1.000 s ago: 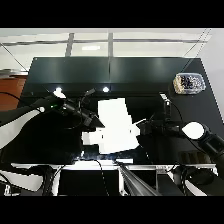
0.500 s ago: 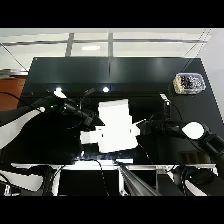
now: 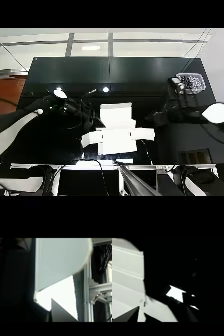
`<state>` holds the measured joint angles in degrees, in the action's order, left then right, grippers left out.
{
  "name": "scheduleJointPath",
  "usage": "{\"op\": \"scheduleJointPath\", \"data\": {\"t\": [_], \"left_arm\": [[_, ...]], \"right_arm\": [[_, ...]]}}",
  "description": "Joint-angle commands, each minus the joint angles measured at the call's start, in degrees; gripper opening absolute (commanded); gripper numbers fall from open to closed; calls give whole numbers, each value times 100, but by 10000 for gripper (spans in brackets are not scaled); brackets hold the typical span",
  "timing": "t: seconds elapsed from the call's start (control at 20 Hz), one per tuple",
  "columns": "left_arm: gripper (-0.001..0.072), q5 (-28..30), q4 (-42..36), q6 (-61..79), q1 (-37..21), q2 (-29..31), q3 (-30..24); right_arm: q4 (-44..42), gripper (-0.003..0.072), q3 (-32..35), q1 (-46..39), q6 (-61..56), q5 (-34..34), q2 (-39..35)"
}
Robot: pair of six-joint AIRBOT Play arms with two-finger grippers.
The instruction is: Fold the box and place the chain.
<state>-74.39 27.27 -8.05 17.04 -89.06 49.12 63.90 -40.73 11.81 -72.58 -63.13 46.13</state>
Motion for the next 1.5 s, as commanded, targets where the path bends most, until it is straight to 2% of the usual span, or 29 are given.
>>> {"op": "scheduleJointPath", "data": {"t": [0.0, 0.15, 0.25, 0.4, 0.5, 0.7, 0.8, 0.9, 1.0, 1.25, 1.45], "left_arm": [[24, 914, 227, 632, 435, 949, -514], [30, 2570, -162, 1915, 737, 1692, -1429], [31, 2914, -168, 2653, 785, 1679, -1661], [31, 2922, -74, 2671, 782, 1650, -1676], [32, 2935, -15, 2669, 782, 1650, -1676], [33, 3095, 216, 2667, 841, 1648, -1676], [33, 3126, 765, 2264, 844, 1646, -1676], [32, 3250, 1174, 1871, 844, 1646, -1676], [33, 3289, 1119, 1878, 846, 1648, -1676], [33, 3390, 1086, 1880, 844, 1648, -1641], [34, 3333, 1086, 1921, 844, 1648, -1521]], "right_arm": [[907, 704, -555, -323, 367, -1150, -4], [1351, 704, -551, -323, 424, -999, -2], [1447, 704, -551, -323, 424, -575, -2], [1268, 703, -551, -321, 378, 9, -2], [1045, 705, -549, -308, 391, 98, 0], [380, 706, -286, -306, 1569, -160, 11], [-125, 706, -74, -306, 2256, -393, 11], [-238, 705, 111, -306, 2446, -367, 11], [-251, 705, 260, -282, 2612, -352, 11], [-284, 704, 824, 566, 3392, -203, 11], [-223, 704, 1213, 1434, 3512, 730, 13]]}}
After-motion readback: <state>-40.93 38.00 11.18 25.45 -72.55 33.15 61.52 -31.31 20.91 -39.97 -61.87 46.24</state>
